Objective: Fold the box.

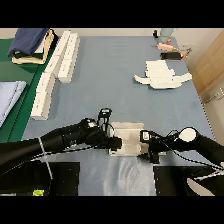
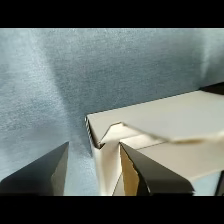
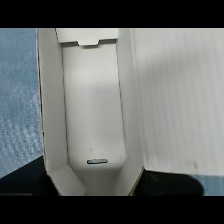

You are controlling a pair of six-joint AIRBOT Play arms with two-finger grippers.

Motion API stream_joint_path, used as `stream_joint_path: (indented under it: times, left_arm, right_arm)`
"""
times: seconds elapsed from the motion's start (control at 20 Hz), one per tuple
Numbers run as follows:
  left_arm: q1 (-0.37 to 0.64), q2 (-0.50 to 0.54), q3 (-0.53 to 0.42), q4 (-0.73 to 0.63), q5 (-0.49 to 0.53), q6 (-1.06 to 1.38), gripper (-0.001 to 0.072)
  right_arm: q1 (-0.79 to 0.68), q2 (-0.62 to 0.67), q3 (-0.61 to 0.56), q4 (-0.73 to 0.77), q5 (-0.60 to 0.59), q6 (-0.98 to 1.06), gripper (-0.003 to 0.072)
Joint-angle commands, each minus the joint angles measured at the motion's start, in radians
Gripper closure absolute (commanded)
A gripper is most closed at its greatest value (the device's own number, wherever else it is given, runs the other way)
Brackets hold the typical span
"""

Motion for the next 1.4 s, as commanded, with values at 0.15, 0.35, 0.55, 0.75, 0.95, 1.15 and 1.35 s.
stream_joint_path:
  times: [0.15,0.35,0.55,0.75,0.95,1.15,1.35]
  left_arm:
    - [-0.054,-0.111,0.123,0.1,-0.122,-0.126,0.025]
    - [-0.076,-0.143,0.147,0.1,-0.147,-0.13,0.025]
    - [-0.078,-0.172,0.147,0.099,-0.149,-0.129,0.0352]
    - [-0.079,-0.175,0.148,0.098,-0.15,-0.156,0.0692]
    - [-0.079,-0.175,0.15,0.094,-0.151,-0.205,0.0692]
    - [-0.079,-0.174,0.161,0.072,-0.151,-0.198,0.039]
    - [-0.079,-0.168,0.17,0.054,-0.155,-0.2,0.0151]
  right_arm:
    - [0.0,0.0,0.001,0.0,0.0,0.0,0.0094]
    - [0.0,0.0,0.001,0.0,0.0,0.0,0.0094]
    - [0.0,0.0,0.001,0.0,0.0,0.0,0.0095]
    - [0.0,0.0,0.001,0.0,0.0,0.0,0.0095]
    - [0.0,0.0,0.001,0.0,0.0,0.0,0.0094]
    - [0.0,0.0,0.001,0.0,0.0,0.0,0.0094]
    - [0.0,0.0,0.001,0.0,0.0,0.0,0.0095]
